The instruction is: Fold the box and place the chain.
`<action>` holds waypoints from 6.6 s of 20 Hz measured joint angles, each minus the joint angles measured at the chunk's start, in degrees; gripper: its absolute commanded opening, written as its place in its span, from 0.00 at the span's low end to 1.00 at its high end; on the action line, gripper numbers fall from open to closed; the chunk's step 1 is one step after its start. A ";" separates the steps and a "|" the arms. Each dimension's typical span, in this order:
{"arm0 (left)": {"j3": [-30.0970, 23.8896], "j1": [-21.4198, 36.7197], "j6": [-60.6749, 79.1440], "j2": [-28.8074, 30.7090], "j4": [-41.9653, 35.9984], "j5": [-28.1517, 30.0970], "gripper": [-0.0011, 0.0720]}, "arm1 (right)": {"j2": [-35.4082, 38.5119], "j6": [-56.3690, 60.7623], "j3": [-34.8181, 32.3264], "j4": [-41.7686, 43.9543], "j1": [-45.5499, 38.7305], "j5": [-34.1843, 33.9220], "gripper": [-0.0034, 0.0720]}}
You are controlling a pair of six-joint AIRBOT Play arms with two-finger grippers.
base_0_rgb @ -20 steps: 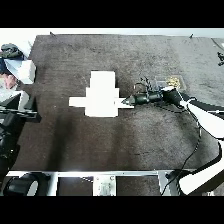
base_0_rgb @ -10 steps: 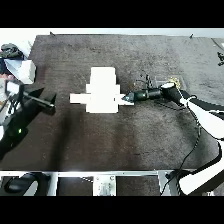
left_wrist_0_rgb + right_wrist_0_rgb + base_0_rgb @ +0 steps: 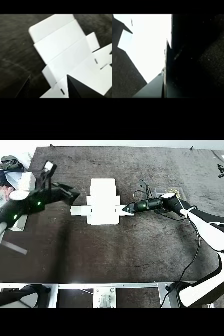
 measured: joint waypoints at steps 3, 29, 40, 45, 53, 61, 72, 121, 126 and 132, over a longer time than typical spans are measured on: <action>13.29 0.00 -8.98 -11.15 7.43 -8.72 0.68 | 0.00 0.00 0.02 -0.46 0.00 0.00 0.02; 52.11 -0.24 -29.22 -47.04 10.34 -43.25 0.65 | 0.00 -0.63 0.04 -2.58 0.00 0.07 0.02; 52.11 -1.84 -28.09 -47.28 11.85 -44.74 0.26 | 0.00 -0.66 0.04 -2.64 0.00 0.09 0.02; 52.11 -1.88 -27.87 -47.28 12.41 -45.09 0.03 | 0.00 -0.63 0.07 -3.23 0.00 0.04 0.17; 52.11 -1.92 -20.46 -47.28 12.83 -44.50 0.03 | 1.62 -0.63 0.07 -4.90 -6.08 3.56 0.54; 52.11 -1.92 -2.36 -47.17 12.98 -46.86 0.02 | 5.01 -1.62 0.09 0.00 -13.79 4.35 0.54; 51.04 -1.92 12.26 -46.56 10.36 -44.09 0.02 | 5.22 -4.96 0.09 -1.60 -6.62 -8.79 0.54; 42.12 -2.01 24.46 -46.42 8.79 -33.62 0.03 | 7.32 -33.35 -2.23 -20.81 12.87 -5.66 0.92; 42.12 -2.01 24.44 -46.42 8.79 -33.62 0.03 | 13.88 -34.23 -9.40 -18.01 13.53 -12.20 0.92; 42.12 -2.01 24.46 -46.42 8.72 -33.55 0.03 | 12.90 -44.41 -13.03 -13.31 14.64 -16.94 0.92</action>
